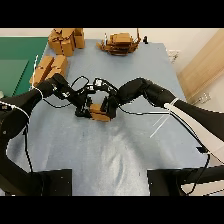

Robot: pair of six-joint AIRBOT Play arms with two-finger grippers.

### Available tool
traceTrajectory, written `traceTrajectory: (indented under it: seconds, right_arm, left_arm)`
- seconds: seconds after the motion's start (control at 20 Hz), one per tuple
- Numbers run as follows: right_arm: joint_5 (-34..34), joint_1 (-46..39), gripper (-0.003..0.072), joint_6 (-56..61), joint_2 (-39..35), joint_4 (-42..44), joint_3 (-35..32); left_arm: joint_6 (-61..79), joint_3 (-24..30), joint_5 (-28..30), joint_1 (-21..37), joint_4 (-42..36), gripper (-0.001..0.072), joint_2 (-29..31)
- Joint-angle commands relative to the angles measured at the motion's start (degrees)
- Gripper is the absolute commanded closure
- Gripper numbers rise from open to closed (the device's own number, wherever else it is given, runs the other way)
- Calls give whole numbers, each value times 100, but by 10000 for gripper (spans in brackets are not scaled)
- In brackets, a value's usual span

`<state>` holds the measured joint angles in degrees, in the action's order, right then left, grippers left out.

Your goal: Fold the box.

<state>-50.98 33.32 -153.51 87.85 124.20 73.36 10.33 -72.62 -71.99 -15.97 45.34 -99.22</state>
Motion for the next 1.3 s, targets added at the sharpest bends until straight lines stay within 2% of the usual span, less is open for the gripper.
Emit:
traceTrajectory:
  seconds: [0.0,0.8,1.25]
  right_arm:
    - [33,2,596,61,-55,-101,2]
    - [-411,31,581,205,260,70,0]
    - [-426,26,581,505,286,57,0]
  left_arm:
    - [11,2,0,0,7,367,-4]
    - [11,2,-4,0,7,367,-4]
    - [13,2,2,-2,4,367,-4]
